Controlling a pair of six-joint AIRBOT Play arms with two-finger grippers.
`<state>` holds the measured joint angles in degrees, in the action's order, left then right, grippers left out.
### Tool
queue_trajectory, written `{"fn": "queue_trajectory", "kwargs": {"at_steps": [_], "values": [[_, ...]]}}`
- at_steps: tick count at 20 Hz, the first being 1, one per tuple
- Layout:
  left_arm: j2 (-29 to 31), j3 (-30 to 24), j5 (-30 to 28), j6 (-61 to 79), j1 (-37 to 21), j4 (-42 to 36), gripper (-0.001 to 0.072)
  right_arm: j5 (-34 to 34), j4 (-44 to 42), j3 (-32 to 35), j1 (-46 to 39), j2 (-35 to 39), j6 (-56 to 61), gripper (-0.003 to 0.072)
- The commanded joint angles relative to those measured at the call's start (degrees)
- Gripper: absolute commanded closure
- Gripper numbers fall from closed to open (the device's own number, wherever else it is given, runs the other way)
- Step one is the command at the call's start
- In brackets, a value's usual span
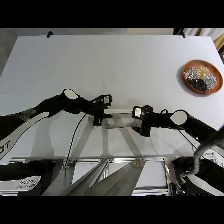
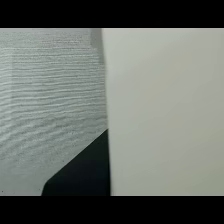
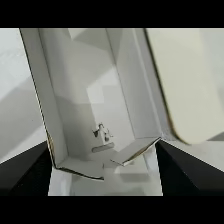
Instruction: Fold the box and place the chain.
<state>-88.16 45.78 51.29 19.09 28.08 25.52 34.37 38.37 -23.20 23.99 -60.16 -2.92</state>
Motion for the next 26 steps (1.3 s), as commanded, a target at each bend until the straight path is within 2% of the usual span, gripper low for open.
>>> {"fn": "queue_trajectory", "kwargs": {"at_steps": [1,11,14,26], "values": [[0.0,0.0,0.0,0.0,0.0,0.0,0.0698,0.2,-4.1,-0.1,0.0,-1.7,-4.7,0.001],[0.0,0.0,0.0,0.0,0.0,0.0,0.0698,5.5,-4.1,-0.1,0.0,-2.0,-5.1,0.0015],[0.0,0.0,0.0,0.0,0.0,0.0,0.0698,5.2,-4.1,-0.1,0.0,-2.3,-5.4,0.0037],[0.0,0.0,0.0,0.0,0.0,0.0,0.0698,4.0,-6.7,-1.6,0.0,-5.1,-10.9,0.0038]]}}
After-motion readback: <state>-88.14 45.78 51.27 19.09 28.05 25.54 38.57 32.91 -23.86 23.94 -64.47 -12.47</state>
